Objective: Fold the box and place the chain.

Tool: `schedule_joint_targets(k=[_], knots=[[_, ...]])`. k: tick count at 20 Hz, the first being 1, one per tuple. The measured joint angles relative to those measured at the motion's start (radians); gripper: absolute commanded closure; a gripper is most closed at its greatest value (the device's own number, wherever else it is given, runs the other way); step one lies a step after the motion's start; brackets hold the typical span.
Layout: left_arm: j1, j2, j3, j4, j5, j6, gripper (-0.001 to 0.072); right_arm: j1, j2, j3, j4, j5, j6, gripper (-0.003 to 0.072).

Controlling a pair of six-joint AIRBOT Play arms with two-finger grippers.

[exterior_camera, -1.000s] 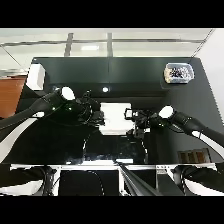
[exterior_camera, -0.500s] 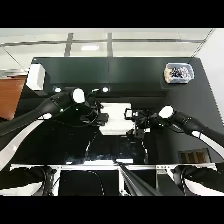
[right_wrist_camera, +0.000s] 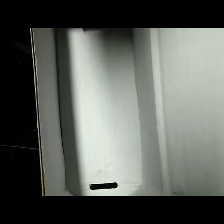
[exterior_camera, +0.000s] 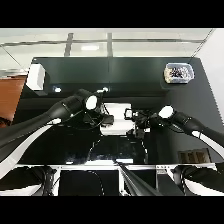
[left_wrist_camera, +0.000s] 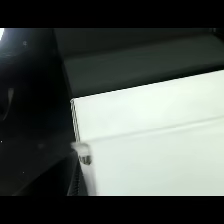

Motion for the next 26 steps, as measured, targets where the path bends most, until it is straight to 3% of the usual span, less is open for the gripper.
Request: schedule_joint_targets(k=[15,23,24,25,26], knots=[[-0.038,-0.017,0.018,0.106,-0.036,-0.196,0.0439,0.0,0.0,0.0,0.004,-0.001,0.002,0.0557],[-0.039,-0.058,0.025,0.089,-0.04,-0.213,0.044,0.0,0.0,0.0,0.003,-0.001,0.001,0.0557],[-0.039,-0.061,0.028,0.086,-0.039,-0.214,0.0454,0.0,0.0,0.0,0.003,-0.001,0.001,0.0557],[-0.039,-0.064,0.031,0.085,-0.04,-0.214,0.0578,0.0,0.0,0.0,0.002,-0.001,0.001,0.0557],[-0.039,-0.065,0.034,0.083,-0.043,-0.215,0.0629,0.0,0.0,0.0,0.001,-0.001,0.001,0.0557]])
